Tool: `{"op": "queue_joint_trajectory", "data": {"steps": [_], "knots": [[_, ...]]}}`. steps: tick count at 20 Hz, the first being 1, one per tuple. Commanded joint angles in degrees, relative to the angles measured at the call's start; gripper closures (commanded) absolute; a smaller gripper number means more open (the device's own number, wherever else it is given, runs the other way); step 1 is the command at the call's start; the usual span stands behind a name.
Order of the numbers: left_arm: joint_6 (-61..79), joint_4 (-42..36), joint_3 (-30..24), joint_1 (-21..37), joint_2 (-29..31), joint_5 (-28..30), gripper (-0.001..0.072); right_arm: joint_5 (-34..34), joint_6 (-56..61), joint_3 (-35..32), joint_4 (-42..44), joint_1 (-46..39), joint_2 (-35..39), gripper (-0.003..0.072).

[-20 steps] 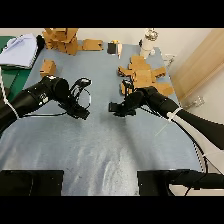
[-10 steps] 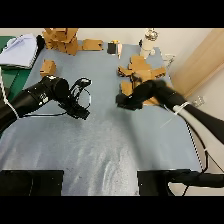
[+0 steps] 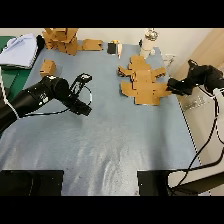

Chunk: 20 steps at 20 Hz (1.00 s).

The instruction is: Fold the box.

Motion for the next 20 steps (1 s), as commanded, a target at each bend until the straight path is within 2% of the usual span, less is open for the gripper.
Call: {"op": "queue_joint_trajectory", "data": {"steps": [1, 2, 5, 10, 11, 12, 14, 15, 18, 20], "knots": [[0.07, -0.07, -0.02, 0.0, 0.04, 2.49, 0.0696, 0.72, -8.76, 7.89, 1.64, -4.9, -7.69, 0.0281], [0.04, -0.07, -0.02, 0.02, 0.04, 2.51, 0.0696, 0.87, -8.83, 10.03, 1.64, -4.83, -9.6, 0.0259], [0.04, -0.24, -0.02, 0.0, 0.04, 2.49, 0.0696, 0.87, -9.11, 14.47, 1.9, -4.52, -14.1, 0.0259], [0.02, -1.64, -0.02, 0.0, 0.04, 2.49, 0.0696, -3.19, -14.27, 15.61, 5.4, -2.6, -17.31, 0.0262], [0.02, -2.36, -0.02, 0.0, 0.04, 2.47, 0.0696, -4.26, -15.43, 15.63, 6.16, -1.9, -17.29, 0.0292], [0.02, -3.67, -0.02, 0.0, 0.04, 2.47, 0.0696, -5.38, -15.87, 15.91, 6.38, -1.22, -17.29, 0.0378], [0.02, -6.19, -0.02, 0.0, 0.04, 2.45, 0.0696, -7.96, -17.62, 16.2, 6.47, 0.07, -17.29, 0.0629], [0.04, -7.26, -0.02, 0.0, 0.04, 2.29, 0.0696, -9.62, -18.05, 16.2, 6.67, 0.55, -17.29, 0.0684], [-1.68, -10.14, -0.02, 0.0, 0.04, 0.74, 0.0696, -16.33, -17.97, 15.56, 9.51, 1.14, -16.85, 0.0689], [-1.64, -12.11, -0.02, 0.02, 0.04, -0.76, 0.0696, -16.68, -17.46, 11.93, 12.57, 1.16, -13.94, 0.0689]]}}
